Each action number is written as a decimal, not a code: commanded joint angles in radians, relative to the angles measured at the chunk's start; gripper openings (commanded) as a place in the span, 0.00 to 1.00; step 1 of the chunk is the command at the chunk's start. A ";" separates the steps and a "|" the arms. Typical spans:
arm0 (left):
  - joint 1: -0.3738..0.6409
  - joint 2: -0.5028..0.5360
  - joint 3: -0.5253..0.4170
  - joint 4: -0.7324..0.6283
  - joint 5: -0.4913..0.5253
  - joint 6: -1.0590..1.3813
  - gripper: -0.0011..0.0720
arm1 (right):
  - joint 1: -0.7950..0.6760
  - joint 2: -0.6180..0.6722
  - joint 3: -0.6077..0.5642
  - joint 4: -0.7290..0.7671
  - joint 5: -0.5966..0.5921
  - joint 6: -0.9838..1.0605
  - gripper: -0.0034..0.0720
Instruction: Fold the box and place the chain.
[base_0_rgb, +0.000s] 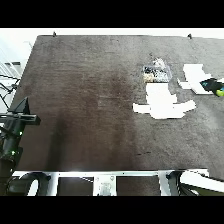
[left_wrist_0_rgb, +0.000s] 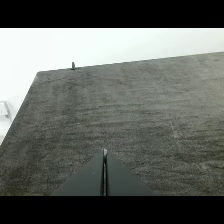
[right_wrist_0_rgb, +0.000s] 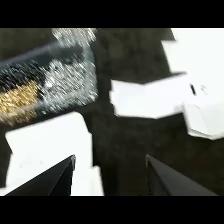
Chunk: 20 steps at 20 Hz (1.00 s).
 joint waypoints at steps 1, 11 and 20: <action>0.000 0.001 0.000 0.000 0.000 0.000 0.04 | -0.079 -0.217 0.305 -0.256 0.373 0.177 0.76; 0.000 0.001 0.000 0.000 0.000 0.000 0.04 | -0.058 -0.525 0.523 -0.298 0.673 0.164 0.76; 0.000 0.001 0.000 0.000 0.000 0.000 0.04 | -0.006 -0.621 0.517 -0.294 0.761 0.134 0.76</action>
